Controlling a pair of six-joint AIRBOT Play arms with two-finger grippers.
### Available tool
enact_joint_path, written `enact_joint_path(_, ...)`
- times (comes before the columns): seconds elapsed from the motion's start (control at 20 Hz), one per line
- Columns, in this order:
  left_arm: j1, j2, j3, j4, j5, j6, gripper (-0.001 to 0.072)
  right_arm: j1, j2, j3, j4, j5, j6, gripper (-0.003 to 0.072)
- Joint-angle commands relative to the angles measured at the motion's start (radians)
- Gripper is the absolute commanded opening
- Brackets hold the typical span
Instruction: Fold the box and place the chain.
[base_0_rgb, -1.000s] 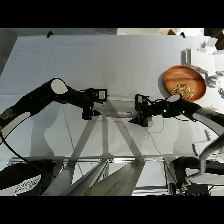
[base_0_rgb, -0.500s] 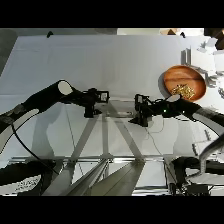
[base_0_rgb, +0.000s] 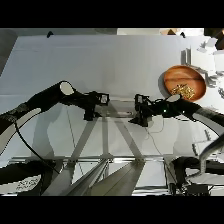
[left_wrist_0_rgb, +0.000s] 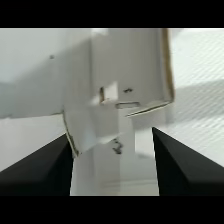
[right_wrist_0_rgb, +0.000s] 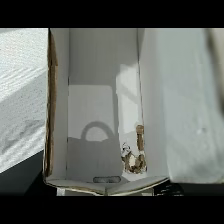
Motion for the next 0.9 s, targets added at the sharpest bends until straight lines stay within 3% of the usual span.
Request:
enact_joint_path(0.0,0.0,-0.001,0.0,-0.003,-0.042,0.0,0.0493,0.0,0.0,0.001,0.0,0.0,0.0,0.0519)
enact_joint_path(0.15,0.0,-0.001,0.0,-0.048,-0.045,0.016,0.048,0.0,0.0,0.001,0.0,0.0,0.0,0.0519)
enact_joint_path(0.3,0.0,-0.001,-0.001,-0.101,-0.046,0.132,0.0388,0.0,0.0,0.001,0.0,0.0,0.0,0.0519)
enact_joint_path(0.45,0.0,-0.001,0.0,-0.094,-0.022,0.218,0.0365,0.0,0.0,0.001,0.0,0.0,0.0,0.0519)
enact_joint_path(0.5,0.0,-0.001,-0.001,-0.093,-0.011,0.241,0.0223,0.0,0.0,0.001,0.0,0.0,0.0,0.0519)
enact_joint_path(0.55,0.0,-0.001,-0.001,-0.093,-0.007,0.266,0.013,0.0,0.0,0.001,0.0,0.0,0.0,0.0519)
enact_joint_path(0.85,0.0,-0.001,-0.001,-0.097,-0.006,0.273,0.0135,0.0,0.0,0.001,0.0,0.0,0.0,0.0519)
